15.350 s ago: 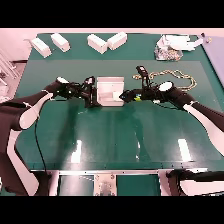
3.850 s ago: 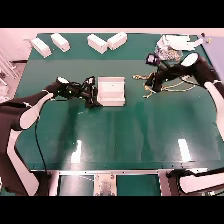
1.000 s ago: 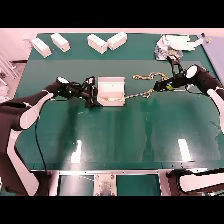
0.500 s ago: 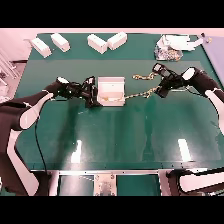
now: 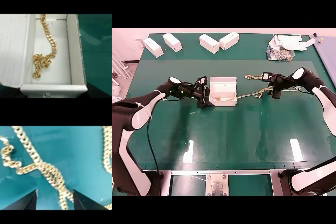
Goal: Fold the box and place the chain.
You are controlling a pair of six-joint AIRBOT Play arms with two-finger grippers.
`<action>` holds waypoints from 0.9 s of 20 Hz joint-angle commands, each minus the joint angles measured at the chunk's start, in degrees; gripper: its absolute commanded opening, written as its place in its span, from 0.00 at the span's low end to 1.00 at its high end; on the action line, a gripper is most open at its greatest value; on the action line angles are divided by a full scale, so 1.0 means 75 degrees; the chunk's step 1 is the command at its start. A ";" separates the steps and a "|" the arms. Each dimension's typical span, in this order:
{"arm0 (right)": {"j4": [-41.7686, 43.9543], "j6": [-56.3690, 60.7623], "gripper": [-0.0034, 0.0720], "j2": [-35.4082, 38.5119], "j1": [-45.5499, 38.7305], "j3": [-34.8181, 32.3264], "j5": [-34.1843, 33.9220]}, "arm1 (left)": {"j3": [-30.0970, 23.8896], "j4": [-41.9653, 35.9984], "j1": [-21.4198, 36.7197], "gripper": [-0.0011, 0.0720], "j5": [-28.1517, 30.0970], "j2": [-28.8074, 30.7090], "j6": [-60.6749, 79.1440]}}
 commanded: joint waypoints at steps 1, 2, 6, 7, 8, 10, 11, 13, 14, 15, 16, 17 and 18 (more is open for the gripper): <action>0.0268 -0.0388 0.70 -0.0437 -0.0146 0.0702 0.0463 | 0.0009 0.0003 0.0003 0.72 0.0003 0.0000 0.0000; 0.0361 -0.0388 0.70 -0.0574 -0.0169 0.0915 0.0755 | 0.0009 0.0003 0.0003 0.72 0.0003 0.0000 0.0000; 0.0353 -0.0446 0.62 -0.0982 -0.0207 0.1241 0.1647 | 0.0009 0.0003 0.0003 0.72 0.0000 0.0000 0.0000; 0.0344 -0.0443 0.62 -0.1043 -0.0207 0.1244 0.1667 | 0.0009 0.0003 0.0003 0.72 0.0003 0.0000 0.0000; 0.0338 -0.0510 0.62 -0.1122 -0.0207 0.1244 0.1667 | 0.0006 0.0003 0.0003 0.72 0.0000 0.0000 0.0000; 0.0321 -0.0522 0.61 -0.1221 -0.0207 0.1244 0.1757 | 0.0009 0.0003 0.0003 0.72 0.0000 0.0000 0.0000; 0.0289 -0.0510 0.57 -0.1244 -0.0210 0.1241 0.1883 | 0.0009 0.0003 0.0003 0.72 0.0000 0.0000 0.0000; 0.0227 -0.0490 0.47 -0.1244 -0.0259 0.1244 0.2104 | 0.0009 0.0003 0.0003 0.72 0.0000 0.0000 0.0000; 0.0224 -0.0315 0.38 -0.1244 -0.0297 0.1244 0.2133 | 0.0009 0.0003 0.0003 0.72 0.0000 0.0000 0.0000; 0.0219 -0.0251 0.32 -0.1244 -0.0329 0.1241 0.2180 | 0.0009 0.0003 0.0003 0.72 0.0000 0.0000 0.0000; 0.0221 -0.0140 0.27 -0.1244 -0.0350 0.1241 0.2180 | 0.0009 0.0003 0.0003 0.72 0.0000 0.0000 0.0000; 0.0219 -0.0087 0.23 -0.1244 -0.0353 0.1241 0.2177 | 0.0009 0.0003 0.0003 0.72 0.0000 -0.0003 0.0000; 0.0224 -0.0090 0.20 -0.1244 -0.0350 0.1241 0.2168 | 0.0009 0.0003 0.0003 0.72 0.0000 0.0000 0.0000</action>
